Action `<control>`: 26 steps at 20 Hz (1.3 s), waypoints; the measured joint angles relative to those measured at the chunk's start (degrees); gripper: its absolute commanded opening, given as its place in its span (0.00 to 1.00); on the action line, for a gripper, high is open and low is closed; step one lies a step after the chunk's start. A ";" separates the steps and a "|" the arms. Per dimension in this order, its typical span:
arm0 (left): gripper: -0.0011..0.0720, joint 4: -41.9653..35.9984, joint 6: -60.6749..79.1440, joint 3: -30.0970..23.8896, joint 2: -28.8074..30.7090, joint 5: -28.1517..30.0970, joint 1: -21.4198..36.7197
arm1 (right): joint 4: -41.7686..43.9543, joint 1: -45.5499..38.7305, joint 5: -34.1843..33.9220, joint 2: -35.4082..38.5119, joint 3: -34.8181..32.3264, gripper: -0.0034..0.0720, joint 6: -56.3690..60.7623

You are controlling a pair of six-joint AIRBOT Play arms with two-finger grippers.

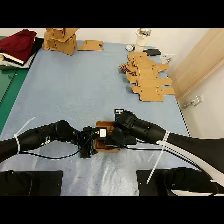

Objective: Fold the box.

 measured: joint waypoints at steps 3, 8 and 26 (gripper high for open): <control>0.63 0.02 0.02 0.00 0.00 0.00 0.00 | -0.39 0.37 -0.24 -0.35 0.20 0.29 0.70; 0.63 0.00 0.07 0.00 0.00 -0.02 0.00 | -0.44 0.55 -0.20 0.70 0.39 0.45 1.05; 0.63 0.02 0.04 0.00 0.00 0.00 0.00 | 1.27 -14.84 -4.22 13.88 -3.02 0.05 -7.48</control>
